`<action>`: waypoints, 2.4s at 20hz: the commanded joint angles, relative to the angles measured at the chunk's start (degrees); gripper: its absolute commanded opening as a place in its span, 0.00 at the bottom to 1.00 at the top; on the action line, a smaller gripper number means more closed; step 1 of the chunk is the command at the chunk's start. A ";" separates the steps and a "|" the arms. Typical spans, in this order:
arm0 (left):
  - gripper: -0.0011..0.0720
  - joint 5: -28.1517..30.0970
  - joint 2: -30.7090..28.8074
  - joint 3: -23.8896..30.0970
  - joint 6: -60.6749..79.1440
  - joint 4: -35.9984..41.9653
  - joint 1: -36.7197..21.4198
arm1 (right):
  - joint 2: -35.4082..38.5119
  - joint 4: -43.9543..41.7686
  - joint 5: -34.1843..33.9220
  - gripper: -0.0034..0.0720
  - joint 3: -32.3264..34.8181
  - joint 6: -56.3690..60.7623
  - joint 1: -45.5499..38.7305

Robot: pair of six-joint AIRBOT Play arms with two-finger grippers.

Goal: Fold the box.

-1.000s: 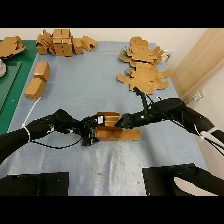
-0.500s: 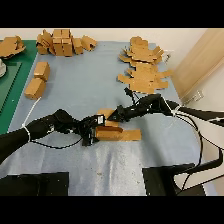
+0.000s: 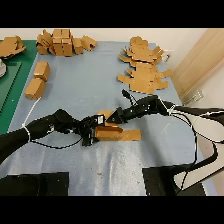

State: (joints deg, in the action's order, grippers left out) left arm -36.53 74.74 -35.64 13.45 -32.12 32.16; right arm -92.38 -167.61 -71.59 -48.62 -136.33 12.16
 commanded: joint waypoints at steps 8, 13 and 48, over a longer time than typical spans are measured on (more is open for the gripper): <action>0.73 0.02 0.04 0.00 0.00 0.00 0.00 | -0.17 1.95 0.76 0.04 1.27 -0.09 -0.20; 0.73 0.00 0.04 0.00 0.00 0.00 0.00 | -0.17 1.95 1.11 0.04 1.92 -0.11 -0.66; 0.73 0.00 0.04 0.00 0.00 0.00 0.00 | 33.64 60.81 32.63 0.73 15.12 -5.22 21.53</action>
State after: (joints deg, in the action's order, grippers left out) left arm -36.53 74.74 -35.64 13.45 -32.10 32.16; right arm -57.84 -105.84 -41.43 -33.52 -141.05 33.45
